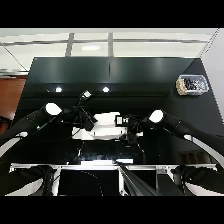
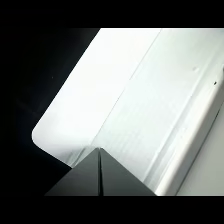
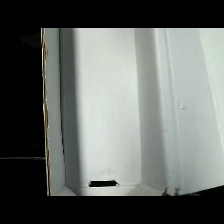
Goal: Fold the box and place the chain.
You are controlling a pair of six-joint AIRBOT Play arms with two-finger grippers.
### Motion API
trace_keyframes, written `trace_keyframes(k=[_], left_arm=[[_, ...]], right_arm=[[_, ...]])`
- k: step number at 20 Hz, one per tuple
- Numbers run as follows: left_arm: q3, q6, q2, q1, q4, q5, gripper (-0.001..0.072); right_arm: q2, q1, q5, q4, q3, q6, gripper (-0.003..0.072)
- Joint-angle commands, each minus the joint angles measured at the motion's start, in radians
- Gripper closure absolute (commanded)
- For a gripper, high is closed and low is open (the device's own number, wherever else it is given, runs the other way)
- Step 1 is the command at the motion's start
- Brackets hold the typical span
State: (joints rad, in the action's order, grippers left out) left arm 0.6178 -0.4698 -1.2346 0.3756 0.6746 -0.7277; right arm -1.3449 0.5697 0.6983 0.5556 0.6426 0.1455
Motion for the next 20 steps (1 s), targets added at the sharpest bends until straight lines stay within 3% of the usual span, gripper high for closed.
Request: trace_keyframes(k=[1, 5, 8, 10, 11, 12, 13, 14, 16, 20], left_arm=[[0.030, -0.010, 0.055, -0.030, 0.037, -0.067, 0.0683], [0.026, 0.023, 0.209, -0.164, 0.107, -0.238, 0.0681], [-0.013, 0.168, 0.248, -0.309, 0.068, -0.428, 0.0681], [-0.047, 0.270, 0.248, -0.359, 0.032, -0.485, 0.0674], [-0.061, 0.340, 0.248, -0.358, 0.052, -0.462, 0.0504], [-0.071, 0.397, 0.248, -0.351, 0.066, -0.426, 0.0221], [-0.071, 0.399, 0.245, -0.339, 0.085, -0.389, 0.0037], [-0.071, 0.409, 0.242, -0.319, 0.109, -0.356, 0.0000], [-0.071, 0.524, 0.233, -0.260, 0.142, -0.328, -0.0001], [-0.071, 0.534, 0.185, -0.116, 0.159, -0.190, 0.0000]], right_arm=[[-0.001, 0.000, -0.003, -0.004, 0.000, -0.003, 0.0462], [-0.001, 0.000, -0.003, -0.004, 0.000, -0.003, 0.0462], [-0.001, 0.000, -0.003, -0.004, 0.000, -0.003, 0.0462], [-0.001, 0.000, -0.003, -0.004, 0.000, -0.003, 0.0462], [-0.001, 0.000, -0.003, -0.004, 0.000, -0.003, 0.0462], [-0.001, 0.000, -0.003, -0.004, 0.000, -0.003, 0.0462], [-0.001, 0.000, -0.003, -0.004, 0.000, -0.003, 0.0462], [-0.001, 0.000, -0.003, -0.004, 0.000, -0.003, 0.0462], [-0.001, 0.000, -0.003, -0.004, 0.000, -0.003, 0.0462], [-0.001, 0.000, -0.003, -0.004, 0.000, -0.003, 0.0462]])
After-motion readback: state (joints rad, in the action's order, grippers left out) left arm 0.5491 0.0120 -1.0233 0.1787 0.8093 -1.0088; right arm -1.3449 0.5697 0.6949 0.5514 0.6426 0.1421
